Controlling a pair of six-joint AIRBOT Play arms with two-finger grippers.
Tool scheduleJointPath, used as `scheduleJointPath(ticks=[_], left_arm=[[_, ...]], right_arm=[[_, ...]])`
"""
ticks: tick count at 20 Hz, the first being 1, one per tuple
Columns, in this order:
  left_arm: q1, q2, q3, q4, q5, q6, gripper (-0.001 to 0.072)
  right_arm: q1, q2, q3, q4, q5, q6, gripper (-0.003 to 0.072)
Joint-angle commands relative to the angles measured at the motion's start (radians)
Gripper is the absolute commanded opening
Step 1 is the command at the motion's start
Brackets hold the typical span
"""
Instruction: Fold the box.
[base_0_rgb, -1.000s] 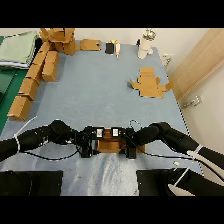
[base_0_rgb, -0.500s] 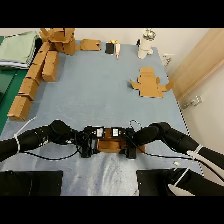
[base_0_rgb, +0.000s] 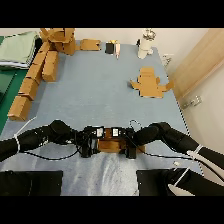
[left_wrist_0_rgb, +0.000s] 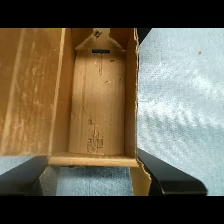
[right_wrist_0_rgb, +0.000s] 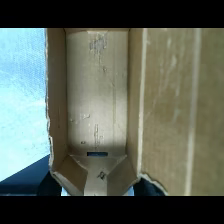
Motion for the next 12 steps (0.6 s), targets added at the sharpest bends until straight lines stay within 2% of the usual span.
scheduleJointPath(ticks=[1, 12], left_arm=[[0.000, 0.000, 0.000, 0.000, 0.000, 0.000, 0.0592], [0.000, 0.000, 0.000, 0.000, 0.000, 0.000, 0.0592]], right_arm=[[0.001, 0.001, -0.001, 0.000, 0.000, 0.000, 0.0525], [0.001, 0.001, -0.001, -0.006, 0.000, 0.000, 0.0525]])
